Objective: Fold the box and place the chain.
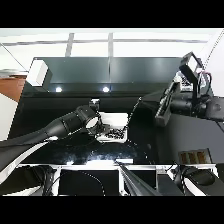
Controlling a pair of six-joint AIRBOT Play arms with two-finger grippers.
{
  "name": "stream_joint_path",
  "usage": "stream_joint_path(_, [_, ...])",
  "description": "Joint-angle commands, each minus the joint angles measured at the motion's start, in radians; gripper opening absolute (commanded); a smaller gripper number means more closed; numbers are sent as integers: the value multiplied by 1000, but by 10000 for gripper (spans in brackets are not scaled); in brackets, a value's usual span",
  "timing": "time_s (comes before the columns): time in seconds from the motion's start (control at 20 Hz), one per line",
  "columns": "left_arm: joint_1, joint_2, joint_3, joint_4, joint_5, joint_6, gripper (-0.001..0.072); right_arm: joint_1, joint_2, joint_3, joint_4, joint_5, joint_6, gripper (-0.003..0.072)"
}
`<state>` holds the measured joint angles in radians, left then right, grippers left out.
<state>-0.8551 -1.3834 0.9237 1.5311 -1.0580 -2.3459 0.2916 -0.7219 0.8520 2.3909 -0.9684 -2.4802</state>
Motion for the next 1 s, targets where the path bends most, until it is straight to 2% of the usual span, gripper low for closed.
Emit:
stream_joint_path(0.0, [0,0,0,0,2,0,31,95,-32,20,44,-48,50,26])
stream_joint_path(0.25, [0,0,0,0,2,0,31,188,-110,20,43,-24,50,27])
stream_joint_path(0.3, [0,0,0,0,2,0,31,188,-113,20,39,-24,51,50])
stream_joint_path(0.4, [0,0,0,0,2,0,31,171,-112,21,-21,-24,99,448])
stream_joint_path(0.45, [0,0,0,1,2,0,31,155,-112,21,-71,-31,124,494])
stream_joint_path(0.7, [0,0,0,1,3,0,31,36,-112,20,-250,-113,180,493])
stream_joint_path(0.95, [0,0,0,0,2,-28,28,-110,-112,18,-346,-111,290,496])
